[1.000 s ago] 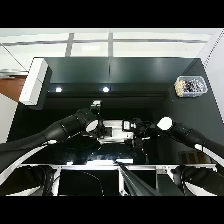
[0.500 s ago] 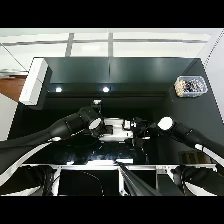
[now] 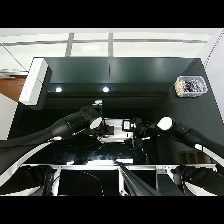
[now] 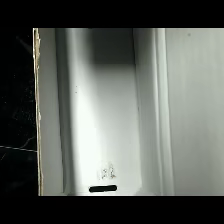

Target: Fold the box and place the chain.

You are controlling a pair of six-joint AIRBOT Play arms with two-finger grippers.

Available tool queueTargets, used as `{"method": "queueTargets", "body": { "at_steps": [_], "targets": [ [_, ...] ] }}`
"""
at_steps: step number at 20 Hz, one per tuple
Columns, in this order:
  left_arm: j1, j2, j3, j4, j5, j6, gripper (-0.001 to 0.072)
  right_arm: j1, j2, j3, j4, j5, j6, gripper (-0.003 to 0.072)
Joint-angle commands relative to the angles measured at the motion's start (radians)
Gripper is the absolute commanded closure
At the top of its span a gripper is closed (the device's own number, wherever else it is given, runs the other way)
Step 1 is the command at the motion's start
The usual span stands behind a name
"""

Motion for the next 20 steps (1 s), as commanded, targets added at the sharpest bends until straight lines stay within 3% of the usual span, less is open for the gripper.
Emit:
{"method": "queueTargets", "body": {
  "at_steps": [1, 4, 5, 7, 8, 12, 13, 14, 17, 20],
  "targets": [
    [0.001, -0.001, 0.002, 0.012, -0.015, -0.003, 0.0296, 0.001, 0.0, -0.001, 0.0, -0.002, 0.003, 0.0213],
    [0.001, -0.001, 0.002, 0.012, -0.013, -0.003, 0.0303, 0.001, 0.0, -0.001, 0.0, -0.002, 0.003, 0.0212],
    [0.001, -0.001, 0.002, 0.011, -0.012, -0.003, 0.0341, 0.001, 0.0, -0.001, 0.0, -0.002, 0.003, 0.0212],
    [0.001, -0.001, 0.002, 0.008, -0.013, 0.007, 0.0623, 0.0, 0.0, -0.001, -0.001, -0.002, 0.003, 0.0212],
    [0.001, -0.001, 0.002, 0.006, -0.012, 0.012, 0.0644, 0.0, 0.0, -0.001, 0.0, -0.002, 0.003, 0.0212],
    [0.001, -0.001, 0.002, 0.008, -0.012, 0.017, 0.0679, 0.0, 0.002, -0.001, 0.0, 0.003, 0.003, 0.021],
    [0.001, -0.001, 0.002, 0.009, -0.012, 0.017, 0.0679, 0.0, 0.006, -0.001, 0.0, 0.003, 0.016, 0.0149],
    [0.001, -0.001, 0.002, 0.012, -0.012, 0.017, 0.068, 0.0, 0.016, 0.0, 0.0, 0.001, 0.039, -0.0034],
    [0.001, -0.001, 0.002, 0.032, -0.016, 0.017, 0.0679, 0.0, 0.101, 0.0, -0.076, 0.001, 0.129, -0.0029],
    [0.001, -0.001, 0.002, 0.06, -0.019, 0.016, 0.068, 0.0, 0.213, 0.0, -0.306, 0.045, 0.241, -0.0028]
  ]
}}
